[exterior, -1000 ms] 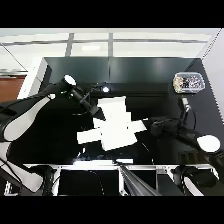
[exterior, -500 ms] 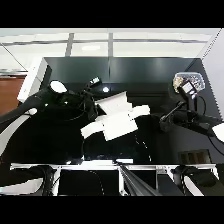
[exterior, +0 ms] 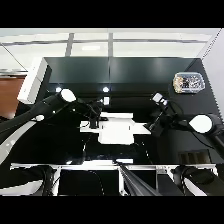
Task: Fold the box and place the chain.
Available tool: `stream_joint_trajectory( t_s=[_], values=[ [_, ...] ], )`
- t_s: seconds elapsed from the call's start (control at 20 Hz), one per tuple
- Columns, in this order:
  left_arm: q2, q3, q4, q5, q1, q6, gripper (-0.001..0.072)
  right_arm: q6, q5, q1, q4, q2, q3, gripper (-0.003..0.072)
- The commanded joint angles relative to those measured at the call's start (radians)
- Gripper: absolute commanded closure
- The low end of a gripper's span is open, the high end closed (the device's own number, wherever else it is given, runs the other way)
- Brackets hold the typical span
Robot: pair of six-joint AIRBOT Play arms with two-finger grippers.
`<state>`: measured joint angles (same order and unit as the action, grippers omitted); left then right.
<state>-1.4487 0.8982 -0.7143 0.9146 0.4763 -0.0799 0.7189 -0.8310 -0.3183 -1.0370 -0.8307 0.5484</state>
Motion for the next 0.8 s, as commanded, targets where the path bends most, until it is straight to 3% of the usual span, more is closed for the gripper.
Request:
stream_joint_trajectory(
  t_s=[0.0,0.25,0.4,0.6,0.75],
  values=[
    [-0.030,-0.002,-0.018,-0.030,0.024,-0.018,0.0684,-0.048,-0.003,-0.062,-0.011,-0.038,-0.005,-0.0020],
    [-0.046,-0.002,-0.018,-0.022,0.024,-0.017,0.0684,-0.280,-0.001,-0.084,0.004,-0.038,-0.096,-0.0018],
    [-0.046,-0.002,-0.018,-0.014,0.024,-0.017,0.0684,-0.483,-0.002,-0.098,0.116,-0.045,-0.145,-0.0012],
    [-0.046,-0.002,-0.018,-0.014,0.024,0.008,0.0684,-0.568,0.005,-0.132,0.163,-0.093,-0.152,-0.0012],
    [-0.046,-0.002,-0.018,-0.013,0.024,0.009,0.0684,-0.575,0.101,-0.205,0.224,-0.125,-0.153,-0.0012]
  ],
)
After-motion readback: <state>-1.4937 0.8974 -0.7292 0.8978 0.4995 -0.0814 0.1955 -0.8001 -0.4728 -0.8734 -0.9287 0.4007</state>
